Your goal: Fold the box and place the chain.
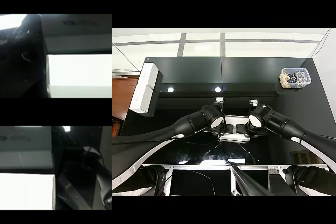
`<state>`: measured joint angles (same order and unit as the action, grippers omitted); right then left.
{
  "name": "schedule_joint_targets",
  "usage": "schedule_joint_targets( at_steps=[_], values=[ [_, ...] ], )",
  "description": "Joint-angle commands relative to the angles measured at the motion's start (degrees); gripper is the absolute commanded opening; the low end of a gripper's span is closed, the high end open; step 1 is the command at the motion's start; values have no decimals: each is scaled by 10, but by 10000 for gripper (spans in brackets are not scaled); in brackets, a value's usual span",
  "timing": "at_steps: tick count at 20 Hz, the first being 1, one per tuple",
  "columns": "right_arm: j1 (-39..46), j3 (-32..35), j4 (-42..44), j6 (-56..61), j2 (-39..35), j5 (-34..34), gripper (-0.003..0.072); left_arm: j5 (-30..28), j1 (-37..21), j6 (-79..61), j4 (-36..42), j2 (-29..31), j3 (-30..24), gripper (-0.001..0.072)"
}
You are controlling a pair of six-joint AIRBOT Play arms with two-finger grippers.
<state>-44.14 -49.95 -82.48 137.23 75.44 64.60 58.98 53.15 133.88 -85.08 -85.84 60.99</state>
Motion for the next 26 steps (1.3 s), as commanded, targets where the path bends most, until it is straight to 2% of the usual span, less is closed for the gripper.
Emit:
schedule_joint_targets(
  at_steps=[1, 2, 4, 8, 13, 15, 17, 20, 21, 22, 24, 26],
  values=[
    [0, -1, 4, 1, 1, -1, 19, -4, 0, 0, 0, 0, 0, 30],
    [0, -1, 4, 1, 1, -1, 27, -4, 0, 0, 0, 0, 0, 29],
    [0, -1, 6, 0, -1, -1, 327, -3, 0, 0, 0, 0, 0, 29],
    [7, -2, 17, -54, -44, 37, 327, -2, 0, 0, 0, 0, 0, 29],
    [107, -2, -9, -170, -217, 115, 327, -3, 0, 0, 0, 0, 0, 29],
    [170, -2, -94, -196, -268, 121, 327, -3, 0, 0, 0, 0, 0, 29],
    [249, -2, -195, -205, -275, 118, 327, -2, 0, 0, 1, 0, 0, 29],
    [382, -2, -208, -262, -242, -3, 328, -5, 0, -1, 2, 0, 0, 30],
    [418, -2, -209, -269, -223, -54, 418, -4, -1, -6, 0, 0, 0, 30],
    [447, -2, -208, -277, -199, -109, 614, -5, -1, -16, 0, 0, 0, 30],
    [481, -10, -197, -302, -147, -198, 618, -3, -1, -14, 0, 0, 0, 29],
    [500, -67, -185, -301, -68, -217, 618, 6, -1, 5, -18, 0, 0, 28]
  ],
)
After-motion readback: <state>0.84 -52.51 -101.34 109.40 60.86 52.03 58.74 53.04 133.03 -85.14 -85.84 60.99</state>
